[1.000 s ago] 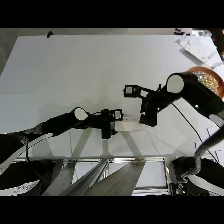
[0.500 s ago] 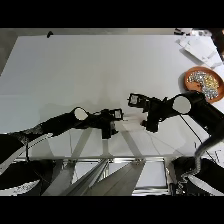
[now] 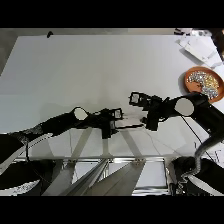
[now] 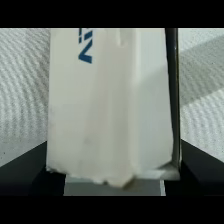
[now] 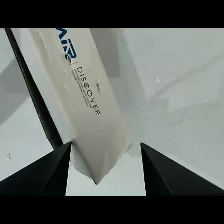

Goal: Fold the box and place the chain.

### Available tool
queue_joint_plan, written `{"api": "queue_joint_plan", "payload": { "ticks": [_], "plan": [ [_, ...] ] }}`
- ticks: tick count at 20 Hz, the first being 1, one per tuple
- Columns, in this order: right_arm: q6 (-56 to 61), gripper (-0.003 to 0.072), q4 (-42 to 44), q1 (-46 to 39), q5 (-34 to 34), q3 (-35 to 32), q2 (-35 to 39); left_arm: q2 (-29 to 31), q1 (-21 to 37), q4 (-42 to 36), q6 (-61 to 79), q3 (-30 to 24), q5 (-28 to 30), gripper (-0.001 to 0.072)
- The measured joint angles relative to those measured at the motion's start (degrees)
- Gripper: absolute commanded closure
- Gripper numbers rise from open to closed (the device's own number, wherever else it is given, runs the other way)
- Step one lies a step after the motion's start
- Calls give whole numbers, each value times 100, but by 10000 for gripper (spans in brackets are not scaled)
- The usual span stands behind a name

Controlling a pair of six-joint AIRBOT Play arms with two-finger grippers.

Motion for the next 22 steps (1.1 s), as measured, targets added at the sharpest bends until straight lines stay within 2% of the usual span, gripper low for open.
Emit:
{"api": "queue_joint_plan", "payload": {
  "ticks": [14, 22],
  "plan": [
    [264, 249, 380, 4, -326, -634, 48, 0, 0, 15, 4, 0, -17, 317],
    [435, 268, 549, 2, -568, -774, 52, 0, 0, 7, 0, 0, -20, 317]
  ]
}}
